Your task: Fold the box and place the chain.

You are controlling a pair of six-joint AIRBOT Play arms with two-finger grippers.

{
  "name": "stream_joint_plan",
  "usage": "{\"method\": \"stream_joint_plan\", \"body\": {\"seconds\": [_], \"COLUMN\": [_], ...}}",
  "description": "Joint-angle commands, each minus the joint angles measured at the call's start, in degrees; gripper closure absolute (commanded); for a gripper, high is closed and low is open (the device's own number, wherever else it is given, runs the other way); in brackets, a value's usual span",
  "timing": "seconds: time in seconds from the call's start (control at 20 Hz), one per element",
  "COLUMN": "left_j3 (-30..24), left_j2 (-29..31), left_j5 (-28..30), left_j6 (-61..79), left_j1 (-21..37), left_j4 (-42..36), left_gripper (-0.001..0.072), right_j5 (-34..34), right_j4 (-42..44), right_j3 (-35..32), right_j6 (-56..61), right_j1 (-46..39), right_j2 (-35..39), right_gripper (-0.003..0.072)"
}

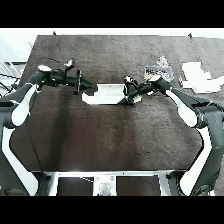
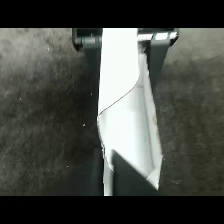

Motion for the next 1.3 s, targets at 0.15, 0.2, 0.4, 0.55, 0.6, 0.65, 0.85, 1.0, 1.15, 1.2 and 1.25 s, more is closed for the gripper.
{"method": "stream_joint_plan", "body": {"seconds": [0.15, 0.2, 0.4, 0.55, 0.6, 0.65, 0.85, 1.0, 1.15, 1.2, 1.25], "left_j3": [2.0, 1.9, -1.0, -4.5, -5.7, -6.8, -8.3, -8.3, -5.6, -4.2, -3.3], "left_j2": [4.0, 4.9, 8.9, 9.9, 9.9, 9.9, 9.4, 9.4, 8.3, 7.3, 6.6], "left_j5": [-10.6, -10.2, -7.1, 2.4, 5.6, 9.0, 17.2, 23.7, 28.8, 28.5, 28.5], "left_j6": [-7.1, -8.7, -10.1, -12.1, -12.2, -12.2, -15.3, -15.7, -15.7, -16.3, -16.8], "left_j1": [0.8, 0.2, -5.6, -9.6, -10.3, -10.9, -11.6, -11.6, -11.6, -11.6, -11.6], "left_j4": [-0.8, -0.6, 3.4, 8.3, 8.3, 8.3, 7.8, 6.7, 6.2, 6.1, 6.2], "left_gripper": [0.0699, 0.07, 0.0701, 0.07, 0.07, 0.07, 0.0699, 0.0697, 0.0697, 0.0697, 0.0696], "right_j5": [0.0, 0.0, 0.0, 0.0, 0.0, 0.0, 0.0, 0.0, 0.0, 0.0, 0.0], "right_j4": [0.0, 0.0, 0.0, 0.0, 0.0, 0.0, 0.0, 0.0, 0.0, 0.0, 0.0], "right_j3": [0.0, 0.0, 0.0, 0.0, 0.0, 0.0, 0.0, 0.0, 0.0, 0.0, 0.0], "right_j6": [0.0, 0.0, 0.0, 0.0, 0.0, 0.0, 0.0, 0.0, 0.0, 0.0, 0.0], "right_j1": [0.0, 0.0, 0.0, 0.0, 0.0, 0.0, 0.0, 0.0, 0.0, 0.0, 0.0], "right_j2": [0.0, 0.0, 0.0, 0.0, 0.0, 0.0, 0.0, 0.0, 0.0, 0.0, 0.0], "right_gripper": [0.0113, 0.0114, 0.0114, 0.0113, 0.0114, 0.0114, 0.0114, 0.0114, 0.0114, 0.0114, 0.0114]}}
